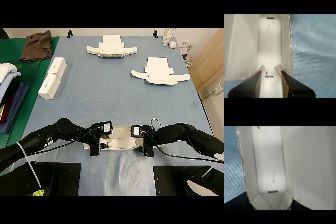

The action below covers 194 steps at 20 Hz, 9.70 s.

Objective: Fold the box.

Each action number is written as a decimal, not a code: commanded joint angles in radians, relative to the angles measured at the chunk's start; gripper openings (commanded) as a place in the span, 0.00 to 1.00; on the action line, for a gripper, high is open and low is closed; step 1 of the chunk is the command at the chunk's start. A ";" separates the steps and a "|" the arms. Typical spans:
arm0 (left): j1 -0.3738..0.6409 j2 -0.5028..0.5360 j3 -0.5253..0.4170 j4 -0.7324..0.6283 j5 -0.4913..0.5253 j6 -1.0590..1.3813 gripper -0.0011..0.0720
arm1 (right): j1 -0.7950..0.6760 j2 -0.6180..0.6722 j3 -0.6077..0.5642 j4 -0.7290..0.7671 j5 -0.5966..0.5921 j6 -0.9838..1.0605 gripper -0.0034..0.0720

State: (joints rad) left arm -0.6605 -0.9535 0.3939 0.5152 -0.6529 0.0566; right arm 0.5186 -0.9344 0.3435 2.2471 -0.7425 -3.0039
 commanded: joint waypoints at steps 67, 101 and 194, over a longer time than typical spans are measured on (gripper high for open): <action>0.225 0.094 0.026 0.179 -0.266 -1.302 0.62 | 0.000 0.001 0.000 0.000 0.000 0.000 0.73; -0.126 0.076 0.184 0.550 -0.144 -1.970 0.62 | 0.000 0.001 0.000 0.000 0.000 0.000 0.73; 0.124 0.089 0.003 0.122 -0.132 0.014 0.95 | 0.000 0.001 0.000 0.000 0.001 0.000 0.73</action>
State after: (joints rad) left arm -0.5461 -0.8261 0.4362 0.7811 -0.8482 -0.1707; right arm 0.5186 -0.9344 0.3439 2.2471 -0.7422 -3.0043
